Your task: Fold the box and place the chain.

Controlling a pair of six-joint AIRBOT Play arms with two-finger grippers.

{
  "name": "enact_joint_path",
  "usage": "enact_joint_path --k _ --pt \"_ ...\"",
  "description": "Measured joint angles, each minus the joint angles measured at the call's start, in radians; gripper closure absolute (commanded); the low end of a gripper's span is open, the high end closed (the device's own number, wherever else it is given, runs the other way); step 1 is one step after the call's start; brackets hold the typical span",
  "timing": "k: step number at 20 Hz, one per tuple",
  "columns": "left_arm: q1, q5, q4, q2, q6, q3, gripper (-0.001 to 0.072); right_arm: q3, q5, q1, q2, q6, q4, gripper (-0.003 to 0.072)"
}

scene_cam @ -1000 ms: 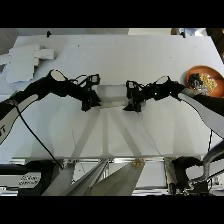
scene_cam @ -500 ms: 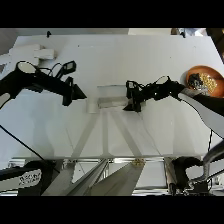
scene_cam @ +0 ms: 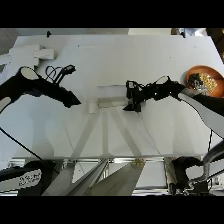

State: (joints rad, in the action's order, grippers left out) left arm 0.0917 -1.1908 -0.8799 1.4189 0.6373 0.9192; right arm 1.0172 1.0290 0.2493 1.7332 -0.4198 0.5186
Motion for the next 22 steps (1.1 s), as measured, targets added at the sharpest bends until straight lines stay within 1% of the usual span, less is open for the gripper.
enact_joint_path --k 4,7,12,15,17,22 --pt "-0.051 0.07 0.009 0.005 0.119 -0.08 0.0705 0.0 0.0 0.0 0.0 0.0 0.0 0.0192" --pt "-0.084 0.148 0.047 0.006 0.153 -0.127 0.0704 0.0 0.0 0.0 0.0 0.0 0.0 0.0192" --pt "-0.104 0.235 0.13 0.006 0.172 -0.153 0.0704 0.0 0.0 0.0 0.0 0.001 0.0 0.0192" --pt "-0.107 0.256 0.16 0.006 0.175 -0.157 0.0704 0.0 0.0 0.0 0.0 0.0 0.0 0.0192" --pt "-0.106 0.264 0.152 0.006 0.175 -0.158 0.0704 0.0 0.0 0.0 0.0 0.0 0.0 0.0192" --pt "-0.104 0.272 0.053 0.006 0.206 -0.159 0.0704 0.0 0.0 0.0 0.0 0.0 0.0 0.0192"
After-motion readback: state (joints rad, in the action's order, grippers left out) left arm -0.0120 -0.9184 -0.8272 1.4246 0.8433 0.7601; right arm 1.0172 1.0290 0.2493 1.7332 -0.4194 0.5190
